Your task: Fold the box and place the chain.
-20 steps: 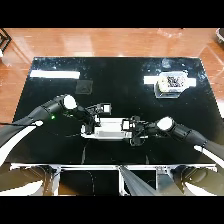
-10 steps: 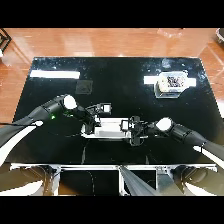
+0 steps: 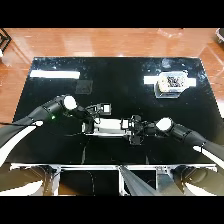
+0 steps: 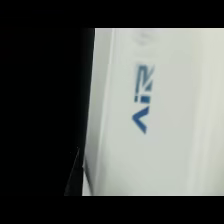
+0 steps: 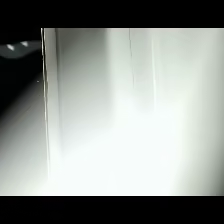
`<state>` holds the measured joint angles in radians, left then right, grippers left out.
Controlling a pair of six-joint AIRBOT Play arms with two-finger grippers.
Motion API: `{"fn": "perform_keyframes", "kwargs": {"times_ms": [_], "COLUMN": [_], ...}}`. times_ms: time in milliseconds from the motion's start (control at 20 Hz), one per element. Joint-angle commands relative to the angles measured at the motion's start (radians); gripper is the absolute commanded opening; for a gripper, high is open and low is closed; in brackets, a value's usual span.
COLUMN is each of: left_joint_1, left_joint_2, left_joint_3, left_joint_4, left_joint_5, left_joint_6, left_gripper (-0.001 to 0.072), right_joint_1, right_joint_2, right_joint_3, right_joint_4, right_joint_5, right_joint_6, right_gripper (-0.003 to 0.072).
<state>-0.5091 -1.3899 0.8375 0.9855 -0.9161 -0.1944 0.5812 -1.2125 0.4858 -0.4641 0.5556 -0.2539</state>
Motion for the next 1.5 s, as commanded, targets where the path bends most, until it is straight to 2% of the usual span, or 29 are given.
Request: {"fn": "perform_keyframes", "kwargs": {"times_ms": [0,50,100,150,400,600,850,1000,1200,1250,1300,1350,1450], "left_joint_1": [0.002,0.004,0.008,0.016,0.090,0.182,0.281,0.293,0.292,0.292,0.292,0.292,0.292], "left_joint_2": [0.011,0.018,0.024,0.031,0.096,0.169,0.239,0.243,0.243,0.243,0.243,0.243,0.243], "left_joint_3": [0.001,0.002,0.005,0.011,0.040,0.040,0.040,0.039,0.039,0.039,0.039,0.039,0.039], "left_joint_4": [-0.001,0.007,0.008,0.010,0.087,0.111,0.110,0.110,0.108,0.106,0.102,0.094,0.058], "left_joint_5": [-0.007,-0.007,-0.008,-0.008,-0.048,-0.137,-0.256,-0.349,-0.372,-0.377,-0.395,-0.419,-0.515], "left_joint_6": [0.003,0.003,0.002,-0.029,-0.153,-0.175,-0.353,-0.452,-0.554,-0.576,-0.602,-0.603,-0.597], "left_gripper": [0.0387,0.0449,0.0588,0.0628,0.0628,0.0628,0.0618,0.0618,0.0617,0.0604,0.0527,0.0364,0.0032], "right_joint_1": [0.000,0.000,0.000,0.000,0.000,0.000,0.000,0.001,0.001,0.001,0.001,0.001,0.000], "right_joint_2": [0.000,0.000,0.000,0.000,0.000,0.000,0.000,0.000,0.000,0.000,0.000,0.000,0.000], "right_joint_3": [0.000,0.000,0.000,0.000,0.000,0.000,0.000,0.000,0.000,0.000,0.000,0.000,0.000], "right_joint_4": [0.017,0.018,0.018,0.018,0.018,0.018,0.012,-0.009,-0.008,-0.008,-0.008,-0.008,-0.008], "right_joint_5": [-0.028,-0.028,-0.028,-0.028,-0.029,-0.029,-0.024,0.006,0.008,0.008,0.008,0.008,0.008], "right_joint_6": [0.015,0.015,0.015,0.015,0.015,0.015,0.014,0.002,0.000,0.000,0.000,0.000,0.000], "right_gripper": [0.0417,0.0417,0.0417,0.0417,0.0417,0.0417,0.0417,0.0417,0.0416,0.0415,0.0328,0.0245,0.0247]}}
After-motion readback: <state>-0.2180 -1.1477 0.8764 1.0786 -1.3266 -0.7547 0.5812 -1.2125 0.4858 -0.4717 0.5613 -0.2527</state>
